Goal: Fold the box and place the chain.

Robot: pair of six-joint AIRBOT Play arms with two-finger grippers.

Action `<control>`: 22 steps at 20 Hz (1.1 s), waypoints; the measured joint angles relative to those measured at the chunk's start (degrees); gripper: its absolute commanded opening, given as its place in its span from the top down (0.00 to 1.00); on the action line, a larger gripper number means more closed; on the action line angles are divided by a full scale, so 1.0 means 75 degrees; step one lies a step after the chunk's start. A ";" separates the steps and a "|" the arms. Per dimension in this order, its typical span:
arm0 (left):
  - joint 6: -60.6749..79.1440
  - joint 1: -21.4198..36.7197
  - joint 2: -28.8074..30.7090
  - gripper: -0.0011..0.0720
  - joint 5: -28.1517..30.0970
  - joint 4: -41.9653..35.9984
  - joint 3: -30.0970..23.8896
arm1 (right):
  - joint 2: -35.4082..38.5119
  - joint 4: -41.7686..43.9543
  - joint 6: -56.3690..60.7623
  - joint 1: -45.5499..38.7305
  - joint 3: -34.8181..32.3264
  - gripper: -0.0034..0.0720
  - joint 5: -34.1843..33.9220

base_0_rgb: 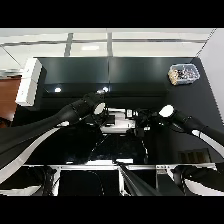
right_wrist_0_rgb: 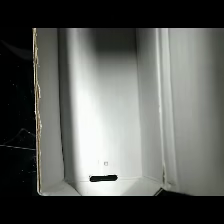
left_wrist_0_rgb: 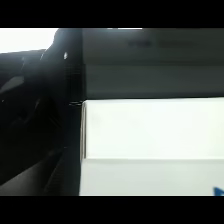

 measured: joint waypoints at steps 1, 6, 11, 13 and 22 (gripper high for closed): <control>-0.0015 0.0000 0.0000 0.36 0.0006 0.0000 0.0000 | 0.0000 0.0000 0.0000 0.0000 0.0000 0.61 0.0000; -0.0076 0.0000 -0.0009 0.95 -0.0035 0.0038 0.0000 | 0.0000 -0.0006 0.0000 0.0000 0.0000 0.61 0.0003; -0.0067 0.0003 -0.0012 0.95 -0.0006 0.0026 0.0000 | 0.0003 -0.0015 0.0108 0.0000 0.0000 0.06 -0.0035; -0.0067 0.0000 -0.0012 0.95 0.0003 -0.0012 0.0000 | 0.0052 -0.0064 0.0277 0.0000 -0.0003 0.06 -0.0122; -0.0029 0.0000 -0.0012 0.95 -0.0198 0.0003 0.0003 | 0.0982 -0.1376 0.0787 -0.0152 -0.0006 0.17 0.0050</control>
